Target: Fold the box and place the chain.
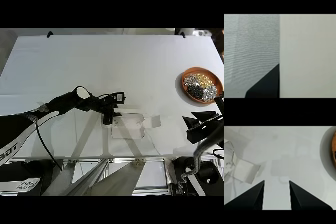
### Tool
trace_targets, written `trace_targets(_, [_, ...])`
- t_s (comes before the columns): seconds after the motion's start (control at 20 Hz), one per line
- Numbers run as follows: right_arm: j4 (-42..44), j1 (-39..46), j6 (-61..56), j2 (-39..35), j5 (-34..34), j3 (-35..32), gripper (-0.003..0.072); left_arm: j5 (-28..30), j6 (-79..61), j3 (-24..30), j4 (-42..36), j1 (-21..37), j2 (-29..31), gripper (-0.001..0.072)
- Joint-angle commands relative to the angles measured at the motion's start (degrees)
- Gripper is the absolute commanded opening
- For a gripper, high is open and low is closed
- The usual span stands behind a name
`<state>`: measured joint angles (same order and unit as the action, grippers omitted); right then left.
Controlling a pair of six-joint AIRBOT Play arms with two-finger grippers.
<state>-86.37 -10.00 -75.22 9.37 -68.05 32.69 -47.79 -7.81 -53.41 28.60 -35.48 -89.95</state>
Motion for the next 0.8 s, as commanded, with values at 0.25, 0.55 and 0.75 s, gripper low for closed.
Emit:
trace_targets(0.25, [0.0, 0.0, 0.0, 0.3, 0.0, 0.0, 0.0349, 2.2, -0.1, 0.0, -6.8, 0.0, -1.1, 0.0004])
trace_targets(0.55, [0.0, 0.0, 0.0, 0.8, 0.0, -0.1, 0.0349, 2.1, -0.1, 0.0, -6.9, 0.0, -1.9, 0.0007])
trace_targets(0.75, [0.0, 0.0, 0.0, 0.8, 0.0, -0.1, 0.0349, 2.1, -0.1, 0.0, -6.9, 0.0, -1.9, 0.0011])
